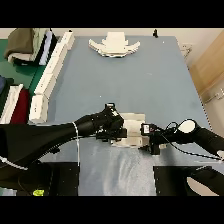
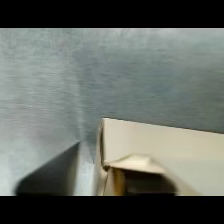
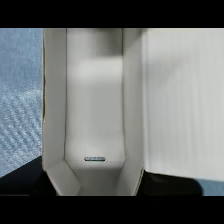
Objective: Fold the box.
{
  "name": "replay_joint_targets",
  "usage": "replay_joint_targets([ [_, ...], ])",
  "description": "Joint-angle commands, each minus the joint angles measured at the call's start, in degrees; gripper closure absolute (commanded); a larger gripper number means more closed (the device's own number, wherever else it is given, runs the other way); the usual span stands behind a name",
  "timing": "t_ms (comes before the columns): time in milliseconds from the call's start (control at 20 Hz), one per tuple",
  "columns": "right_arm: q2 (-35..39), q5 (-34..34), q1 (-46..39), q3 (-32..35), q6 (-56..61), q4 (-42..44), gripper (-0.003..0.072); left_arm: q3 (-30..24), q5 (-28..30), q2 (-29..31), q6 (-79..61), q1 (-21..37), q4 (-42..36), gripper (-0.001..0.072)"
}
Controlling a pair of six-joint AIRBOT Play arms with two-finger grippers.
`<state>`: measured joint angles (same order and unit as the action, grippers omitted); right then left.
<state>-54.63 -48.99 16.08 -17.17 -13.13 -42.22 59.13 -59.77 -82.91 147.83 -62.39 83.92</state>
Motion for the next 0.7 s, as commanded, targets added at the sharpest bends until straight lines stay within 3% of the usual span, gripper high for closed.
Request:
replay_joint_targets([
  [0, 0.0, 0.0, 0.0, 0.0, 0.0, 0.0, 0.0082, 1.4, -2.4, 0.1, -0.8, -0.1, 1.6, 0.0288],
  [150, 0.0, 0.0, 0.0, 0.0, 0.0, 0.0, 0.0082, 2.6, -5.0, 0.1, -0.8, -0.1, 3.8, 0.0288],
  [650, 0.0, 0.0, 0.0, 0.0, 0.0, 0.0, 0.0082, 2.6, -5.4, 0.0, 2.5, -1.8, 8.2, 0.0308],
])
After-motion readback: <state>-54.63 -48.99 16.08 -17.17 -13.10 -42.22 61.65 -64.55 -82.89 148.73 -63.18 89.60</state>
